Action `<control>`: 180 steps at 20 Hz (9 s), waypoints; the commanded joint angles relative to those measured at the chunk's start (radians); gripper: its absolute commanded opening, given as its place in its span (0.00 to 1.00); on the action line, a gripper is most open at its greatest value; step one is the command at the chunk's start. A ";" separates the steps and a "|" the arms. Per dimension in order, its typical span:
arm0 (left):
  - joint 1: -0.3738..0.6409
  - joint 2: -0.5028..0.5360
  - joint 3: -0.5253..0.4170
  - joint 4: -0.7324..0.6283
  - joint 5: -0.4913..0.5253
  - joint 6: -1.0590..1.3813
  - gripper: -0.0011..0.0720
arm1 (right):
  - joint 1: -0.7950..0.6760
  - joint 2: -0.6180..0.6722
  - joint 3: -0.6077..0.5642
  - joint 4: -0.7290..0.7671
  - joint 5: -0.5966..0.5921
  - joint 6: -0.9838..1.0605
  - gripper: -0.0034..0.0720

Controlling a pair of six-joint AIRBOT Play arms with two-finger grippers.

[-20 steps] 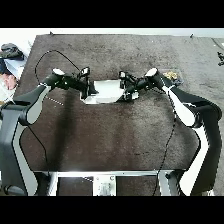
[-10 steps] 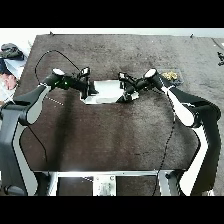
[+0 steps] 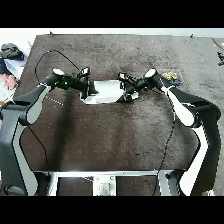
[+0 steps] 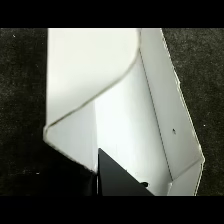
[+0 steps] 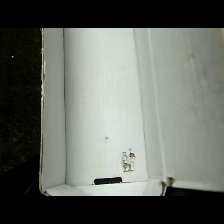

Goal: Fold the box and place the chain.

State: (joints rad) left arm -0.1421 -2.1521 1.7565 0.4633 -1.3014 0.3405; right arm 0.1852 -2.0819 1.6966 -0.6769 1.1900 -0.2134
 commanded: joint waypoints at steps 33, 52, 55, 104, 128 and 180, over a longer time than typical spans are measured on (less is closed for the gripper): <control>0.020 0.001 0.001 -0.039 0.001 -0.037 0.47 | 0.000 0.000 0.001 0.000 0.000 0.001 0.84; 0.100 0.005 0.130 -0.238 -0.452 -0.314 0.03 | 0.000 0.000 0.001 0.000 0.000 0.000 0.84; 0.043 0.005 0.129 -0.105 -0.323 -0.325 0.03 | 0.000 0.000 0.001 0.000 0.000 0.001 0.84; 0.008 0.119 0.080 0.345 -0.126 -0.339 0.87 | 0.000 0.000 0.001 0.000 -0.001 0.001 0.84; -0.092 0.119 -0.014 0.446 -0.006 -0.359 0.39 | 0.000 0.000 0.001 0.000 0.000 0.001 0.84; 0.143 0.539 -0.444 0.220 0.177 -1.024 0.02 | 0.000 0.000 0.001 0.000 0.000 0.000 0.84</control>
State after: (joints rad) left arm -0.0425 -1.6489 1.4265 0.7326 -1.1770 -0.5877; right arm 0.1860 -2.0819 1.6966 -0.6773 1.1892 -0.2134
